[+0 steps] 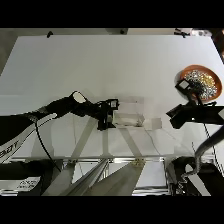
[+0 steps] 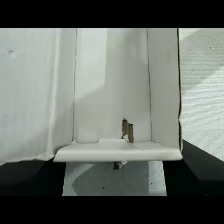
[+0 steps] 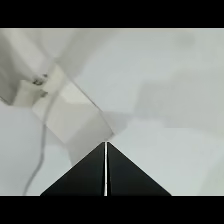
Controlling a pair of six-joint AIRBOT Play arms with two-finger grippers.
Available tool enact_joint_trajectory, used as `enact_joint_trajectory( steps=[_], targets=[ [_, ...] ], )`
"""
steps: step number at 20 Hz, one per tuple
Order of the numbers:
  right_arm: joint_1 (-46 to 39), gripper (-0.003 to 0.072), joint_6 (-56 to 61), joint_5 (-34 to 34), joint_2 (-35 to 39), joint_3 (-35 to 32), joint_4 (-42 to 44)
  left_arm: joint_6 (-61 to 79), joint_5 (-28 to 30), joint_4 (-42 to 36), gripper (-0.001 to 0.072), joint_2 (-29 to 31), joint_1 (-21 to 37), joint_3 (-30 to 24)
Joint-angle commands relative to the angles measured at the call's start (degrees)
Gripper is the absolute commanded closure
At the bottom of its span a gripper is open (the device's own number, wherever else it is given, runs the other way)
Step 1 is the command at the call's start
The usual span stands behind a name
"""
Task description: Fold the box and place the chain.
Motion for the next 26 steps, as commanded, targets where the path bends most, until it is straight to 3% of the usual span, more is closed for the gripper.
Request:
enact_joint_trajectory(
  steps=[1, 8, 13, 19, 23, 24, 26],
  targets=[
    [-5.7, 0.0672, 17.7, 2.7, -2.2, -0.3, -2.6, 0.0, 0.0, 0.0, 0.0371, 0.0, 0.0, 0.0],
    [-2.1, 0.0672, 21.7, 3.8, -18.1, -0.3, -0.7, 0.0, 0.0, 0.0, 0.0371, 0.0, 0.0, 0.0],
    [3.8, 0.0672, 16.2, -1.0, -27.4, -0.3, 9.8, 0.0, 0.0, 0.0, 0.0371, 0.0, 0.0, 0.0],
    [4.2, 0.0672, 15.8, -3.1, -29.9, -0.3, 11.5, 0.0, 0.0, 0.0, 0.0371, 0.0, 0.0, 0.0],
    [5.4, 0.0670, 11.6, -2.8, -29.8, -0.3, 20.1, 0.0, 0.0, 0.0, 0.0371, 0.0, 0.0, 0.0],
    [5.6, 0.0645, 10.5, -2.8, -29.8, -0.3, 22.8, 0.0, 0.0, 0.0, 0.0371, 0.0, 0.0, 0.0],
    [5.7, 0.0453, 10.2, -2.8, -29.4, -0.3, 25.9, 0.0, 0.0, 0.0, 0.0371, 0.0, 0.0, 0.0]
  ],
)
